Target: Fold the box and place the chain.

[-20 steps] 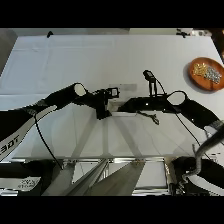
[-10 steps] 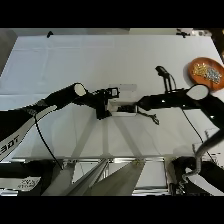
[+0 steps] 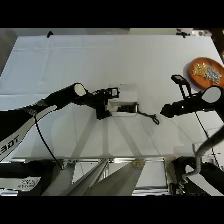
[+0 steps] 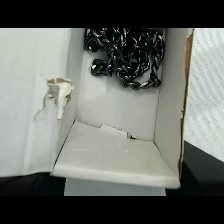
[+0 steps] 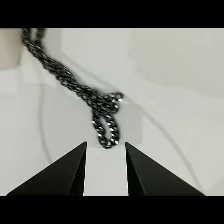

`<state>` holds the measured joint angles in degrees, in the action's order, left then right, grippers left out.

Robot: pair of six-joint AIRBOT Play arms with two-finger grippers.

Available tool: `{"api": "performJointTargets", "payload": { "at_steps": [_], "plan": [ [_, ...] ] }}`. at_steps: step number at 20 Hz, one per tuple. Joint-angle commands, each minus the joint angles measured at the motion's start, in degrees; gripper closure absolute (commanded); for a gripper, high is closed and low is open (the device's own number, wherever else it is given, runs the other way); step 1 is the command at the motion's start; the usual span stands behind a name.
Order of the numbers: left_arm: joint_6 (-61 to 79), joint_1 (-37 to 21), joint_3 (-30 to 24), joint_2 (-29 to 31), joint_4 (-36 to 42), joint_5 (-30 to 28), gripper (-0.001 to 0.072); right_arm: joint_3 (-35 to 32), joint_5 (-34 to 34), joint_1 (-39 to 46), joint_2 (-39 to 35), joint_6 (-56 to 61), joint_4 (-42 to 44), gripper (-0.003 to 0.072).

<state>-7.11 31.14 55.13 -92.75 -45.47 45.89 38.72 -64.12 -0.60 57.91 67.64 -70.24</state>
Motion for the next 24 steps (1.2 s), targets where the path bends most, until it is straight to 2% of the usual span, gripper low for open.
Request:
{"api": "performJointTargets", "payload": {
  "at_steps": [1,5,8,16,24],
  "plan": [
    [0.02,0.02,-0.02,0.04,0.00,-0.02,0.0498,-0.20,1.09,-2.82,2.19,1.31,-4.39,0.0405],
    [0.02,0.02,-0.02,0.04,0.00,-0.02,0.0498,-0.20,6.10,-9.49,5.84,6.64,-7.23,0.0339],
    [0.00,0.02,-0.02,0.04,0.00,-0.02,0.0498,-0.20,10.23,-12.28,6.16,12.20,-12.13,0.0339],
    [0.02,0.02,-0.02,0.04,0.00,-0.02,0.0498,-0.20,10.78,-17.33,12.55,14.97,-12.11,0.0339],
    [0.02,0.02,-0.02,0.04,0.00,0.00,0.0498,-0.20,11.45,-17.66,14.23,16.20,-12.11,0.0351]
  ]
}}
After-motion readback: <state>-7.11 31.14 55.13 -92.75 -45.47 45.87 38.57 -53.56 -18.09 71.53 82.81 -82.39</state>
